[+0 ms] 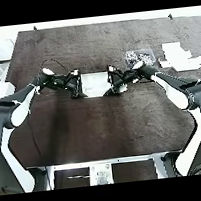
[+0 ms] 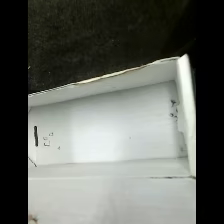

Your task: Fold the box and place the chain.

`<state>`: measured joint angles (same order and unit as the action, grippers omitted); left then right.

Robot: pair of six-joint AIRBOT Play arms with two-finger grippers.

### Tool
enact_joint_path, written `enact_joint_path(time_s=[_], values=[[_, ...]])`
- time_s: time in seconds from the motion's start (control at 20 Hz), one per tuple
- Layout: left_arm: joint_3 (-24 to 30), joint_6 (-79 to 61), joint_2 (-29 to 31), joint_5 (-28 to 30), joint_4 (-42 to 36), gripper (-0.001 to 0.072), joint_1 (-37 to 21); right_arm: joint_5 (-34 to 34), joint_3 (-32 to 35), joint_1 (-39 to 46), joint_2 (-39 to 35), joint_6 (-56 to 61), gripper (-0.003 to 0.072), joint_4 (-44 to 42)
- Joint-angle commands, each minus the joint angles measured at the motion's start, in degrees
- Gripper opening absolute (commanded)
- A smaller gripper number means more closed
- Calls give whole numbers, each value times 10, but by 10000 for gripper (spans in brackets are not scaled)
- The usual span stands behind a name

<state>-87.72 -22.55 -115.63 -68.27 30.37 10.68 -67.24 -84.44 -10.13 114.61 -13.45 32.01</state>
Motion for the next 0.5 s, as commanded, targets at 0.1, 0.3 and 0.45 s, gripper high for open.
enact_joint_path(time_s=[0.1,0.3,0.45], values=[[-1,-1,-6,25,-12,649,3,1,0,0,0,0,579,0],[-1,-5,-8,33,-12,639,3,1,0,0,0,0,579,0],[-1,-5,-15,31,-13,639,3,1,0,-1,0,0,579,0]])
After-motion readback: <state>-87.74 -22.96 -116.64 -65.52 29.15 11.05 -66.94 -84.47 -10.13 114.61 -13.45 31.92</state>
